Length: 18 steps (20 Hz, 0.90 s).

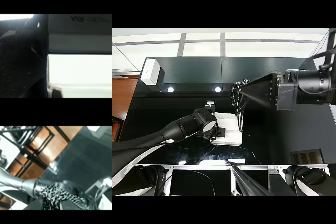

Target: Fold the box and place the chain.

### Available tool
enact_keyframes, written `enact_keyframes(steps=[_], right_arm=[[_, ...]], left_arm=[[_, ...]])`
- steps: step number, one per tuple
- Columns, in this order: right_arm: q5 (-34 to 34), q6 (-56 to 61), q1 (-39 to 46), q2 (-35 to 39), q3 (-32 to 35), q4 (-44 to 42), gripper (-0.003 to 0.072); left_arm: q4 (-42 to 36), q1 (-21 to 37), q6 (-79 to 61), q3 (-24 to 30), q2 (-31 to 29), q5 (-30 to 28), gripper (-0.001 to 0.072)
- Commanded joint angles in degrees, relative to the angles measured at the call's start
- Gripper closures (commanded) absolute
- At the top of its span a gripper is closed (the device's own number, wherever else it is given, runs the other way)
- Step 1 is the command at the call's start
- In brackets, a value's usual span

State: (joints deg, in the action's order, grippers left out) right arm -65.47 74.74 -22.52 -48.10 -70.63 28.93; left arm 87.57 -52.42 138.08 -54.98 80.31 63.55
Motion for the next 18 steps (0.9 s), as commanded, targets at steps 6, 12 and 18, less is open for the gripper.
enact_keyframes(steps=[6,12,18], right_arm=[[-7.15,2.25,-0.28,-0.42,0.37,6.95,0.068],[-2.43,2.82,-2.78,-0.46,14.47,9.64,0.068],[5.42,2.56,-7.69,-4.15,24.2,12.28,0.068]], left_arm=[[0.0,0.02,0.0,0.0,0.02,0.02,0.0683],[0.0,0.04,0.0,0.0,0.02,0.02,0.0683],[0.0,0.04,0.0,0.0,0.02,0.11,0.0683]])
